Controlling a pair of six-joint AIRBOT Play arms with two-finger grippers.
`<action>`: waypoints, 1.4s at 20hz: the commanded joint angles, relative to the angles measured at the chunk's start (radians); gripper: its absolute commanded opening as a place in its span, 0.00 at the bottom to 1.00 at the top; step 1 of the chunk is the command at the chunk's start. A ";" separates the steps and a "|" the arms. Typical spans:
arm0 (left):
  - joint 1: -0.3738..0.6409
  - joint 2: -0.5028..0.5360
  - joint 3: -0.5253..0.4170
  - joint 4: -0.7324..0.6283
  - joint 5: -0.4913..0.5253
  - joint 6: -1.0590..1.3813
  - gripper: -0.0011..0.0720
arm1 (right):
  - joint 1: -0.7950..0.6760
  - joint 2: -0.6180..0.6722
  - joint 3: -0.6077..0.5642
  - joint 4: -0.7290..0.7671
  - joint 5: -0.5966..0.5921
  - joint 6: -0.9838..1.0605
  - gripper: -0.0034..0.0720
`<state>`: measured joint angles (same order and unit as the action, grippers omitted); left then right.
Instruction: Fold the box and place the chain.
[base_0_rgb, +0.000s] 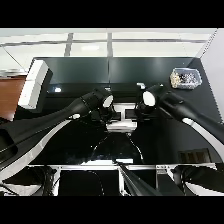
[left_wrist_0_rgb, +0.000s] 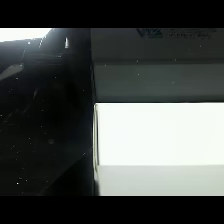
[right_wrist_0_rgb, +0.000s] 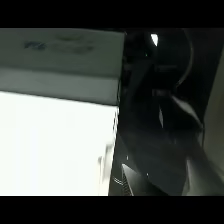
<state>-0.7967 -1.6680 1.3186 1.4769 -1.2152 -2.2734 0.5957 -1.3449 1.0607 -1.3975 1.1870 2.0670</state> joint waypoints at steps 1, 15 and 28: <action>0.000 0.001 0.000 -0.001 0.003 0.000 0.05 | -0.004 0.150 0.001 -0.094 0.037 -0.061 0.41; 0.000 0.001 0.000 -0.001 0.002 0.000 0.05 | -0.702 -0.006 0.006 -0.284 -0.581 -0.051 0.99; 0.000 0.001 0.000 -0.001 -0.001 0.000 0.05 | -0.837 -0.729 0.981 -0.275 0.103 -0.225 0.98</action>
<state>-0.7967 -1.6680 1.3186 1.4761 -1.2148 -2.2734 -0.2237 -2.0033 1.9759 -1.6794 1.2457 1.8805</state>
